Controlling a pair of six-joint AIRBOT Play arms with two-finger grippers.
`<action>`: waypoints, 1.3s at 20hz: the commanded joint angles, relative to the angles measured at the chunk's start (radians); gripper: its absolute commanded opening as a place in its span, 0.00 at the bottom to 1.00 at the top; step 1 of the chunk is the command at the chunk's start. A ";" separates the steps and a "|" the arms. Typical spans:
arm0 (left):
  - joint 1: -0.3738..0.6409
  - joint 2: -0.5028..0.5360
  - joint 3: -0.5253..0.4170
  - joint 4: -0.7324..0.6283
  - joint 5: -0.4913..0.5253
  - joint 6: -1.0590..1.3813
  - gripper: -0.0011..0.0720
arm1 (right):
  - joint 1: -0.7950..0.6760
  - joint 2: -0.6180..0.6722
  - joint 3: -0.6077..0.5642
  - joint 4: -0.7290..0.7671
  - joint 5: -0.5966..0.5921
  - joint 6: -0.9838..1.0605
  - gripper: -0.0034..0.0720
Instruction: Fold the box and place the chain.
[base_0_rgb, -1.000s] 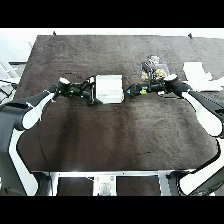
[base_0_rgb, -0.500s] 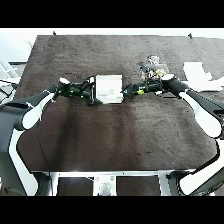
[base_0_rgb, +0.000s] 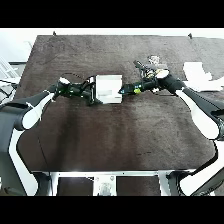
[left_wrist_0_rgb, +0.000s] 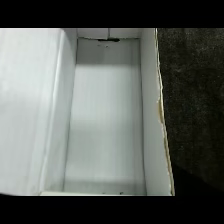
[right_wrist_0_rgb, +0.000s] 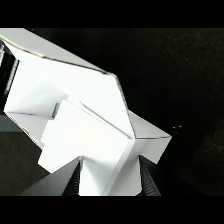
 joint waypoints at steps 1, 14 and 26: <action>0.000 0.000 0.000 0.000 -0.001 0.000 0.58 | 0.036 0.000 0.051 -0.158 0.002 0.157 0.63; 0.000 0.000 0.000 0.000 -0.002 0.000 0.58 | 0.144 -0.031 0.162 -0.504 0.016 0.508 0.64; 0.000 0.000 0.000 0.000 -0.003 0.000 0.58 | 0.259 -0.070 0.282 -0.849 0.106 0.867 0.64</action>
